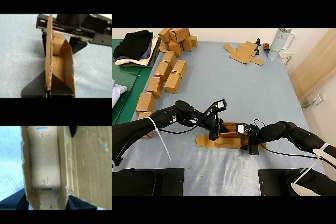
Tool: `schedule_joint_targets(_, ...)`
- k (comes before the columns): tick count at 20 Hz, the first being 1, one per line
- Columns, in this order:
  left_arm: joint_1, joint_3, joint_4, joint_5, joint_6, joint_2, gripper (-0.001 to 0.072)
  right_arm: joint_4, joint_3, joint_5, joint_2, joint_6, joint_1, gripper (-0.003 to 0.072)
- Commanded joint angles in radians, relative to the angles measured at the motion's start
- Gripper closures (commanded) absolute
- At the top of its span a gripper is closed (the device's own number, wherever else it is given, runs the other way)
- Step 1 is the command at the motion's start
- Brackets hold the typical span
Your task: Fold the box.
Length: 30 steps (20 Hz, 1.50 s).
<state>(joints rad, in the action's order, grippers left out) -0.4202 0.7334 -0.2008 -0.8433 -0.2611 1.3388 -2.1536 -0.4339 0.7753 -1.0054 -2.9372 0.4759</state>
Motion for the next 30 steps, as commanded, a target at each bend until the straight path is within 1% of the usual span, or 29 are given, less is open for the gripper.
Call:
schedule_joint_targets(1, 0.0, 0.001, 0.017, 0.006, 0.0, 0.0, 0.0696, -0.001, -0.001, 0.0, 0.001, 0.0, 0.0, 0.0241)
schedule_joint_targets(10, 0.0, 0.001, 0.022, -0.004, 0.0, 0.0, 0.0693, -0.001, -0.001, 0.0, 0.001, 0.0, 0.0, 0.024)
schedule_joint_targets(11, 0.0, 0.001, 0.021, -0.004, 0.0, 0.0, 0.0668, -0.001, -0.001, 0.0, 0.001, 0.0, 0.0, 0.024)
schedule_joint_targets(12, 0.0, 0.001, 0.021, -0.002, 0.0, 0.0, 0.0388, -0.001, -0.001, 0.0, 0.001, 0.0, 0.0, 0.0241)
schedule_joint_targets(13, 0.0, 0.001, 0.021, -0.003, 0.0, 0.0, 0.0203, -0.001, -0.001, 0.0, 0.001, 0.0, 0.0, 0.0241)
schedule_joint_targets(15, 0.002, 0.001, 0.019, -0.002, 0.004, -0.003, 0.0186, -0.001, -0.001, 0.0, 0.001, 0.0, 0.0, 0.0241)
schedule_joint_targets(16, 0.005, 0.001, 0.014, 0.0, 0.04, -0.007, 0.0165, -0.001, -0.001, 0.0, 0.001, 0.0, 0.0, 0.0241)
schedule_joint_targets(17, 0.012, 0.001, -0.006, 0.002, 0.103, -0.013, 0.0159, -0.001, -0.001, 0.0, 0.001, 0.0, 0.0, 0.0241)
schedule_joint_targets(18, 0.02, 0.001, -0.041, 0.003, 0.167, -0.022, 0.0159, -0.001, -0.001, 0.0, 0.001, 0.0, 0.0, 0.0241)
schedule_joint_targets(21, 0.052, 0.001, -0.217, -0.013, 0.423, -0.069, 0.0157, -0.001, -0.001, 0.0, 0.001, 0.0, 0.0, 0.0241)
schedule_joint_targets(22, 0.059, 0.001, -0.274, -0.034, 0.502, -0.087, 0.0114, -0.001, -0.001, 0.0, 0.001, 0.0, 0.0, 0.0241)
schedule_joint_targets(23, 0.061, 0.001, -0.32, -0.054, 0.6, -0.106, 0.0012, -0.001, -0.001, 0.0, 0.001, 0.0, 0.0, 0.0241)
schedule_joint_targets(24, 0.06, 0.001, -0.354, -0.071, 0.704, -0.121, 0.0012, -0.001, -0.001, 0.0, 0.001, 0.0, 0.0, 0.0241)
schedule_joint_targets(26, 0.06, 0.001, -0.368, -0.156, 0.89, -0.137, 0.0012, -0.001, -0.001, 0.001, 0.001, 0.0, 0.0, 0.0241)
schedule_joint_targets(27, 0.058, 0.001, -0.367, -0.204, 0.995, -0.138, 0.0063, -0.001, -0.001, 0.001, 0.001, 0.0, 0.0, 0.0241)
schedule_joint_targets(28, 0.058, 0.001, -0.367, -0.254, 1.115, -0.137, 0.0407, -0.001, -0.001, 0.001, 0.001, 0.0, 0.0, 0.024)
schedule_joint_targets(29, 0.058, 0.001, -0.364, -0.287, 1.172, -0.137, 0.0691, -0.001, -0.001, 0.001, 0.001, 0.001, 0.0, 0.0241)
schedule_joint_targets(30, 0.054, 0.001, -0.335, -0.301, 1.202, -0.137, 0.0696, -0.001, -0.001, 0.001, 0.001, 0.001, 0.0, 0.0241)
